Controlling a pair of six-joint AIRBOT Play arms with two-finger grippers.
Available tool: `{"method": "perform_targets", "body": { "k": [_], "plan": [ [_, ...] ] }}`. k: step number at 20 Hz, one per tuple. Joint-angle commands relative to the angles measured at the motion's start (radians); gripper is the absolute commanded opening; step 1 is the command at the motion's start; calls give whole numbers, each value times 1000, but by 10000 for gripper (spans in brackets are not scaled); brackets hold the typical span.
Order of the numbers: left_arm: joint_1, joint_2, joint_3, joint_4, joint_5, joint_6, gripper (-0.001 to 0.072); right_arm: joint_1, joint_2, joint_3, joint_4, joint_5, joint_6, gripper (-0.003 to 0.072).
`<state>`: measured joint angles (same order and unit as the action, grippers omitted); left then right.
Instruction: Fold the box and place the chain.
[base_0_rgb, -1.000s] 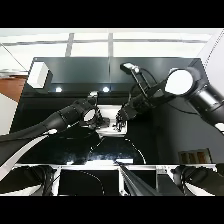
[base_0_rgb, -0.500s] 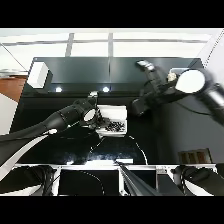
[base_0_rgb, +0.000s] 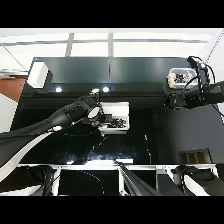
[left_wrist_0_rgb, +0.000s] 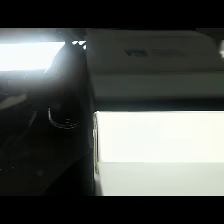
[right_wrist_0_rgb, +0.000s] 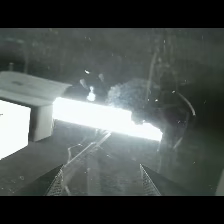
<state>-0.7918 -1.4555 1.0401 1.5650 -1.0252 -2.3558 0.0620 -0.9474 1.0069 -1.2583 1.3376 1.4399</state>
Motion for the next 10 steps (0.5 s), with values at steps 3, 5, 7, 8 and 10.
{"method": "perform_targets", "body": {
  "k": [3, 5, 7, 8, 10],
  "plan": [
    [-1, -18, 22, -3, -13, -8, 28, -9, 8, -33, 35, -36, -8, 545],
    [0, -18, 39, -7, -40, -8, 203, -9, 8, -33, 35, -44, -8, 545],
    [-2, -17, 76, -14, -100, 12, 549, -9, 8, -33, 35, -44, -8, 545],
    [-1, -13, 97, -14, -129, 65, 637, -9, 8, -33, 35, -43, -8, 545],
    [-1, 13, 136, -2, -196, 213, 638, -9, 8, -33, 35, -43, -8, 545]
  ]
}}
